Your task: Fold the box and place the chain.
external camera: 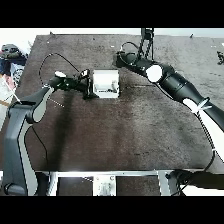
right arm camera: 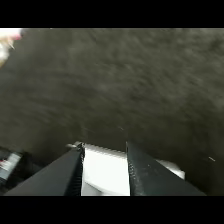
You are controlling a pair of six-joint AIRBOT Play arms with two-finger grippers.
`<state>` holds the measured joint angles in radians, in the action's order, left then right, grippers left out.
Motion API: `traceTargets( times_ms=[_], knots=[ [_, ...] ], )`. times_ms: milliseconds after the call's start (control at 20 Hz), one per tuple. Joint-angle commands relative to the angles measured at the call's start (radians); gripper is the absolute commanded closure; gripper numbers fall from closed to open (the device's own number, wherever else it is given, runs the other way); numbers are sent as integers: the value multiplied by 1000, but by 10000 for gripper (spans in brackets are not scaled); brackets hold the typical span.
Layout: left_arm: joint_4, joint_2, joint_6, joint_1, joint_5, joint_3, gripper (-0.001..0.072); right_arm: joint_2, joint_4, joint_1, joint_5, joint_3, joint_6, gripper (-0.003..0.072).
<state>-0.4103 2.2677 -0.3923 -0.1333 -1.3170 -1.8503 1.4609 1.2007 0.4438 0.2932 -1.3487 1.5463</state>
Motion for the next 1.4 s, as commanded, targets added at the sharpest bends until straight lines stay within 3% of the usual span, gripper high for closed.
traceTargets(
  times_ms=[0, 250, 550, 800, 1150, 1350],
  knots=[
    [0, 0, 0, 1, 0, -1, 263, 13, 98, -65, 107, 0, -8, 391],
    [0, 0, 0, 1, 0, -1, 263, 12, 105, -259, 290, 17, -5, 392],
    [0, 0, 0, 1, 0, -1, 263, 45, 105, -400, 217, 188, 108, 392],
    [0, 0, 0, 1, 0, -1, 263, 188, 142, -420, 208, 123, 153, 393],
    [0, 0, 0, 1, 0, -1, 263, 293, 150, -420, 231, 17, 179, 393],
    [0, 0, 0, 1, 0, -1, 263, 361, 145, -417, 326, -63, 179, 393]
  ],
)
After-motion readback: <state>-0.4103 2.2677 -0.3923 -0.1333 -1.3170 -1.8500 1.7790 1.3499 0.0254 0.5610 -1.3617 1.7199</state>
